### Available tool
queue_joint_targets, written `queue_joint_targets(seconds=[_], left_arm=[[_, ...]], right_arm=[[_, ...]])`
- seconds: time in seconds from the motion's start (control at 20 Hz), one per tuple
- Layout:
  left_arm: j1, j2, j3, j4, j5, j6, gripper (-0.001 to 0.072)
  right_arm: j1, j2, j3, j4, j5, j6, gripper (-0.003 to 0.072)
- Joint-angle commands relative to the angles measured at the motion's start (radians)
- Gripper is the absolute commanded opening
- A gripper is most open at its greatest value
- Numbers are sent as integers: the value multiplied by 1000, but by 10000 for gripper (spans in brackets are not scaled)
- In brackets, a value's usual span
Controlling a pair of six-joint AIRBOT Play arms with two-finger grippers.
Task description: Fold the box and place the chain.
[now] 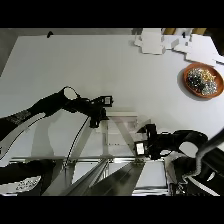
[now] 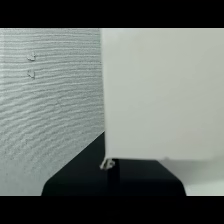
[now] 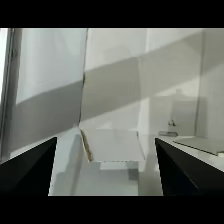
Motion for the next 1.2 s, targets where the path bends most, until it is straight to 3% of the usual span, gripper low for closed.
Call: queue_joint_targets(seconds=[0.0,0.45,0.75,1.15], left_arm=[[-1,0,-1,0,0,0,4],[-1,0,-1,0,0,0,4],[-1,0,-1,0,0,0,4],[-1,0,-1,0,0,0,4]], right_arm=[[58,-3,-66,-49,-121,-3,688],[63,-70,-66,-36,-274,16,683],[50,-70,-32,15,-275,15,683],[-124,-70,41,134,-200,-37,684]])
